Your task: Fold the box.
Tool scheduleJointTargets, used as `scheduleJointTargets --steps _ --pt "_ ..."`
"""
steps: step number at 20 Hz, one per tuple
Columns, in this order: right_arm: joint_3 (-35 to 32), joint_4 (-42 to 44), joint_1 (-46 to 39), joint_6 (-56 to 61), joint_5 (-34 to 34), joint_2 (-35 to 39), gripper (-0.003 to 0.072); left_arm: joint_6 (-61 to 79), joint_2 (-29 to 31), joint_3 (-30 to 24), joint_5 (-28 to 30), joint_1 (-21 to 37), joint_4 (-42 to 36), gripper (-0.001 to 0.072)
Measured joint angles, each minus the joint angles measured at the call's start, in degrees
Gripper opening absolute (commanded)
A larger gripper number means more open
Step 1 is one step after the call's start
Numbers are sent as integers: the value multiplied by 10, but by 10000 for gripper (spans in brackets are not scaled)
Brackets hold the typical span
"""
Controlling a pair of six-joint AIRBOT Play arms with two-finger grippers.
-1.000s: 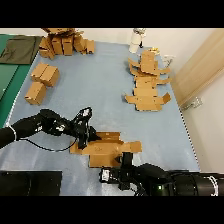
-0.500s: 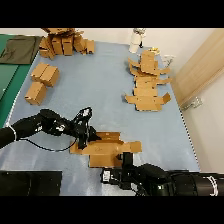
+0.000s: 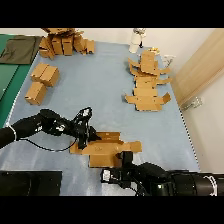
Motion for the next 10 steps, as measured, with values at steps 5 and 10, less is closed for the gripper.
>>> scheduleJointTargets --steps 5,10 --pt "0 -21 0 0 3 0 447 0 0 0 0 0 0 12" --pt "-2 -31 0 0 7 0 448 0 0 0 0 0 0 12"
